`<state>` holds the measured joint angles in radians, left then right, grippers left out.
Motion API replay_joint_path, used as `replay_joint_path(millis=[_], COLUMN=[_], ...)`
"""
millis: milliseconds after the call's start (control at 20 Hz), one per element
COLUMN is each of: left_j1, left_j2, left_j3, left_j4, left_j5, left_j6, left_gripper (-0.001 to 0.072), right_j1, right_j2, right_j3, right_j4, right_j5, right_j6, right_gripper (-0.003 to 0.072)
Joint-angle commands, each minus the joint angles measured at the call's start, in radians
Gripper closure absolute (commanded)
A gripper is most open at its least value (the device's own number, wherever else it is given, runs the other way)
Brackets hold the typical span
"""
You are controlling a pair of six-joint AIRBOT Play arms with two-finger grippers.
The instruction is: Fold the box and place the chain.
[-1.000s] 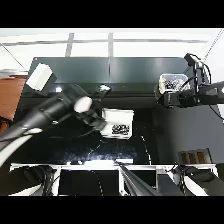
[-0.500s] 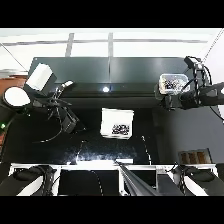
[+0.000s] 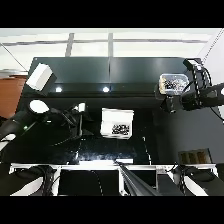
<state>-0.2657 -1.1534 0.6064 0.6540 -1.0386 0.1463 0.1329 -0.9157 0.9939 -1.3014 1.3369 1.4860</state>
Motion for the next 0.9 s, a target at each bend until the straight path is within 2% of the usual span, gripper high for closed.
replay_joint_path(millis=[0, 50, 150, 300, 550, 850], left_j1=[-0.033, -0.033, -0.031, -0.034, -0.048, -0.105], left_j2=[-0.103, -0.129, -0.160, -0.164, -0.188, -0.191], left_j3=[-0.005, -0.005, 0.000, 0.020, 0.030, 0.039], left_j4=[-0.179, -0.219, -0.217, -0.229, -0.183, -0.169], left_j5=[0.028, 0.024, 0.018, 0.013, 0.008, 0.070], left_j6=[0.203, 0.235, 0.262, 0.265, 0.208, 0.192], left_gripper=[-0.0002, -0.0002, -0.0002, -0.0002, -0.0002, -0.0002], right_j1=[0.000, 0.000, 0.000, 0.000, 0.000, 0.000], right_j2=[0.001, 0.001, 0.001, 0.001, 0.001, 0.000], right_j3=[0.000, 0.000, 0.000, 0.000, 0.000, 0.000], right_j4=[0.008, 0.015, 0.022, 0.029, 0.029, 0.029], right_j5=[-0.002, -0.005, -0.004, -0.005, -0.006, -0.021], right_j6=[0.003, 0.004, 0.034, 0.041, 0.041, 0.041], right_gripper=[-0.0010, -0.0010, -0.0010, -0.0010, -0.0011, -0.0010])
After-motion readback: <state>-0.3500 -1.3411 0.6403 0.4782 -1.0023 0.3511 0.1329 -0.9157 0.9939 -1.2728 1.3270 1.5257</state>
